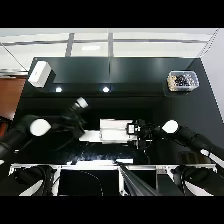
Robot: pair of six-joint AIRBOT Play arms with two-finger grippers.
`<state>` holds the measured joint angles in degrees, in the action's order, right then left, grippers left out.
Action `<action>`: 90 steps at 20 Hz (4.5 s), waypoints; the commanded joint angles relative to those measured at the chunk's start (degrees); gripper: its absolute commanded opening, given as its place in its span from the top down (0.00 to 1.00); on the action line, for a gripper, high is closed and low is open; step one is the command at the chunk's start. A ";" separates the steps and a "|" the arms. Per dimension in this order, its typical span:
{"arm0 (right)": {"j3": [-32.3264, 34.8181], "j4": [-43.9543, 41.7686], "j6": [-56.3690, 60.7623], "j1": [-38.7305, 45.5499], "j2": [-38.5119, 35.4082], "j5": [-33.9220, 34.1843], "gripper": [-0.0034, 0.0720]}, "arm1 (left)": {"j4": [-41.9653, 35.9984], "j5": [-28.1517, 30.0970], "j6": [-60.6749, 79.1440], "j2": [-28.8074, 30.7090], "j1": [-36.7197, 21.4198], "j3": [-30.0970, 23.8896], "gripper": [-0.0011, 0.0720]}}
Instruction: Fold the box and place the chain.
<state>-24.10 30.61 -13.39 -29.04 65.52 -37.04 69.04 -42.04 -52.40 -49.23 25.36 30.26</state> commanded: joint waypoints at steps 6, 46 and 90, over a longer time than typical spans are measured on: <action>0.00 -0.02 0.04 -0.02 0.04 0.00 0.42 | -12.24 -23.76 -31.76 -1.16 -29.35 -6.23 0.94; 0.00 -0.07 0.04 -0.02 0.04 0.07 0.42 | -22.45 -6.14 -29.20 -17.20 5.53 4.92 0.02; 0.00 -0.09 0.07 0.00 0.04 0.20 0.42 | 16.33 -16.70 -83.14 -31.41 27.04 23.41 0.51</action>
<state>-24.10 30.52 -13.32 -29.04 65.52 -36.84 85.23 -59.55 -132.66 -80.03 51.77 53.43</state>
